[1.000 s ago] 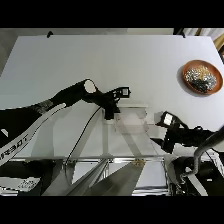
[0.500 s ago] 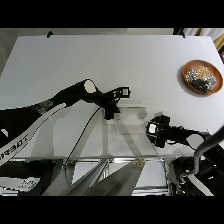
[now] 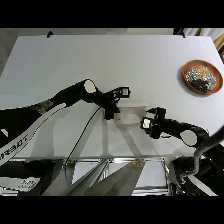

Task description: Fold the box and place the chain.

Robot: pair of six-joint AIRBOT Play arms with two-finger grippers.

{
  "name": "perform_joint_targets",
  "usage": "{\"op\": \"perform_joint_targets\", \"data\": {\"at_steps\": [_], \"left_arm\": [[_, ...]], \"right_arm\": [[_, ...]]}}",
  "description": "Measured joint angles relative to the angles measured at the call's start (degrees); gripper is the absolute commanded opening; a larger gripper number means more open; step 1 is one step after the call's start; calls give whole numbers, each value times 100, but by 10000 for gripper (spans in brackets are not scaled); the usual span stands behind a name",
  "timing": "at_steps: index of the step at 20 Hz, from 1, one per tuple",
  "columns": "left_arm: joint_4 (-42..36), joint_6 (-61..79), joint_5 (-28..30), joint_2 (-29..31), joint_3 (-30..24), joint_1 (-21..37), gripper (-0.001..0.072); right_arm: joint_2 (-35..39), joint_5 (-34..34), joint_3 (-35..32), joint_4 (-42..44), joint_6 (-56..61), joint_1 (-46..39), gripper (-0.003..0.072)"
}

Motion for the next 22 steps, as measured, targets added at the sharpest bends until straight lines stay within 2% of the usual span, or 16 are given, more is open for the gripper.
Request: {"op": "perform_joint_targets", "data": {"at_steps": [7,12,16,22], "left_arm": [[2,0,2,0,0,0,11],[2,0,0,0,0,0,11],[2,2,-9,0,0,0,11],[0,2,-2,0,0,0,11]], "right_arm": [[-24,-83,146,-42,-2,0,702],[-44,190,181,227,-50,-463,697],[-243,588,201,844,-619,-780,696],[-686,796,380,1801,-1816,-1259,697]]}}
